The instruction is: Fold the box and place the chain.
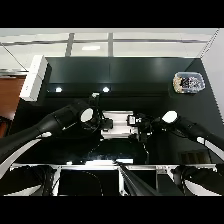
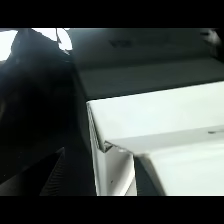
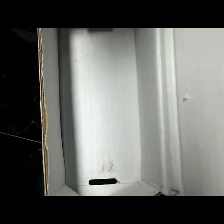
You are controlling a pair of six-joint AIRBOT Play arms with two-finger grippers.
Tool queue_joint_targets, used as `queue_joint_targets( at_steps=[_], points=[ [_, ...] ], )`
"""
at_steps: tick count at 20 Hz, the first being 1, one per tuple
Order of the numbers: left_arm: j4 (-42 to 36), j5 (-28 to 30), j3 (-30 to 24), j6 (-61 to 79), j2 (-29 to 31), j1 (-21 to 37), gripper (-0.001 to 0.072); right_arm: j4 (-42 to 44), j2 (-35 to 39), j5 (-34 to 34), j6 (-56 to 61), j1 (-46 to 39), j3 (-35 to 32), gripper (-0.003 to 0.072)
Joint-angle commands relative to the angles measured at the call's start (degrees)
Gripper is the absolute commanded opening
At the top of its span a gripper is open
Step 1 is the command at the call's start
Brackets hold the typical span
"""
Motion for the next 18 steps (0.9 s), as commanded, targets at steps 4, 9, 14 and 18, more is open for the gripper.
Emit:
queue_joint_targets(
  at_steps=[4,9,14,18],
  points=[
    [3.85,-4.87,1.70,-8.11,-2.93,-2.84,0.0442,0.02,0.00,0.02,0.02,0.04,0.00,0.0413],
    [3.85,-4.85,5.07,-9.75,-7.15,-3.80,0.0439,0.00,0.00,0.04,0.02,0.04,0.00,0.0413],
    [3.91,-5.11,6.32,-9.75,-8.26,-3.80,0.0319,0.00,0.00,0.04,0.00,0.04,0.00,0.0413],
    [3.98,-5.46,6.32,-9.73,-8.26,-3.80,0.0272,0.00,0.00,0.04,0.02,0.04,0.00,0.0413]
  ],
)
